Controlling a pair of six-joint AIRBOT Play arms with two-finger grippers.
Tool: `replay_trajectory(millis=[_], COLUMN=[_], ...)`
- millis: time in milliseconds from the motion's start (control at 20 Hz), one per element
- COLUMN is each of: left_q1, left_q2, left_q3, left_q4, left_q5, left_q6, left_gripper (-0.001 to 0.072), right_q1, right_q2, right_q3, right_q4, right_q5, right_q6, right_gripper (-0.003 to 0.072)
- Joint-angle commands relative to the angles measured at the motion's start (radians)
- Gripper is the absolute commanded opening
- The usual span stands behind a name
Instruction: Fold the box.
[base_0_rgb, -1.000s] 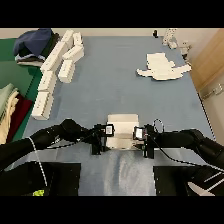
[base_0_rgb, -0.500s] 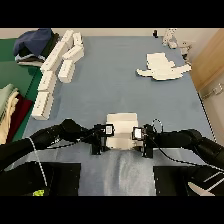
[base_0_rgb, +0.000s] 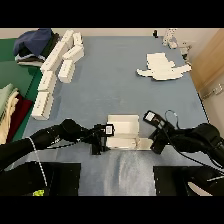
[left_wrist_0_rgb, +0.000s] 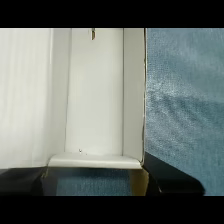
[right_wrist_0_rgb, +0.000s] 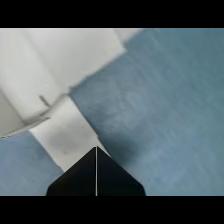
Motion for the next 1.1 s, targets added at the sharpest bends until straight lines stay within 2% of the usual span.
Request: replay_trajectory(millis=[0,100,200,350,500,600,1050], left_q1=[0.000,0.000,0.000,0.000,0.000,0.000,0.000], left_q2=[0.001,0.001,0.001,0.001,0.001,0.001,0.001], left_q3=[0.001,0.001,0.001,0.001,0.001,0.001,0.001], left_q4=[0.000,0.000,0.000,0.000,0.000,0.000,0.000], left_q5=[0.000,0.000,0.000,0.000,0.000,0.000,0.000], left_q6=[0.000,0.000,0.000,0.000,0.000,0.000,0.000], left_gripper=[0.0510,0.0510,0.0510,0.0510,0.0510,0.0510,0.0510], right_q1=[-0.075,-0.204,-0.353,-0.568,-0.716,-0.753,-0.753], right_q2=[0.017,-0.025,-0.079,-0.177,-0.251,-0.285,-0.341], right_q3=[0.043,0.043,0.042,0.042,0.042,0.040,0.008], right_q4=[-0.323,-0.237,-0.073,0.161,0.413,0.461,0.496], right_q5=[-0.188,-0.261,-0.261,-0.275,-0.304,-0.314,-0.298], right_q6=[0.623,0.672,0.626,0.436,0.216,0.142,0.097], right_gripper=[0.0003,0.0002,0.0002,0.0002,0.0002,0.0002,0.0001])
